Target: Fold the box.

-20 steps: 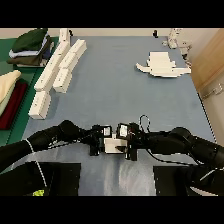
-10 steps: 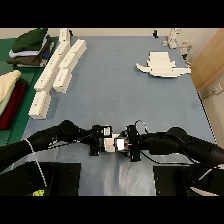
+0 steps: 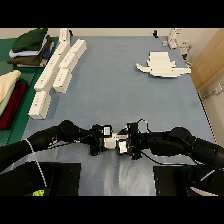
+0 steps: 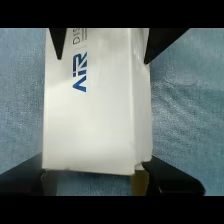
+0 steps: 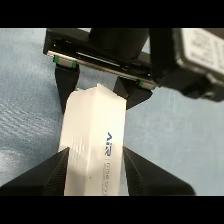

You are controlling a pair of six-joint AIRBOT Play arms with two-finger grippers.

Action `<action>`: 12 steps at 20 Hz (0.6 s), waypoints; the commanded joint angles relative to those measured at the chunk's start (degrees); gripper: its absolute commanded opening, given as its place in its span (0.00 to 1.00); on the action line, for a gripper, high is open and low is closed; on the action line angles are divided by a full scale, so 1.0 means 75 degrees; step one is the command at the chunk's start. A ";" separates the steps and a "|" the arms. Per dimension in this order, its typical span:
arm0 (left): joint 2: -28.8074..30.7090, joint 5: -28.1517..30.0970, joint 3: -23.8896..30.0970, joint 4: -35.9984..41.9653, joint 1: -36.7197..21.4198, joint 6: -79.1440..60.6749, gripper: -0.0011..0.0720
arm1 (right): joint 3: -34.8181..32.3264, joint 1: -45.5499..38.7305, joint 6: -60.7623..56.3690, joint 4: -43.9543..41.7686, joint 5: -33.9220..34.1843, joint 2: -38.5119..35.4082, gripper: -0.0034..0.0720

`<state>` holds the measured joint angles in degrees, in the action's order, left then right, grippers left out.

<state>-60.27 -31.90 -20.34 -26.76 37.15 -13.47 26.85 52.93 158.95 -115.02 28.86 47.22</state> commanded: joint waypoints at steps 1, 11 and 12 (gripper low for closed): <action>0.0000 -0.0009 -0.0003 -0.0003 0.0003 -0.0006 0.58 | -0.0003 -0.0003 0.0015 0.0152 -0.0172 -0.0149 0.75; 0.0000 -0.0009 -0.0003 -0.0003 0.0003 -0.0006 0.58 | -0.0006 -0.0114 0.0015 0.0321 -0.0516 -0.0085 0.72; 0.0000 -0.0009 -0.0003 -0.0003 0.0000 -0.0006 0.58 | -0.0006 -0.0111 0.0012 0.0344 -0.0583 0.0017 0.72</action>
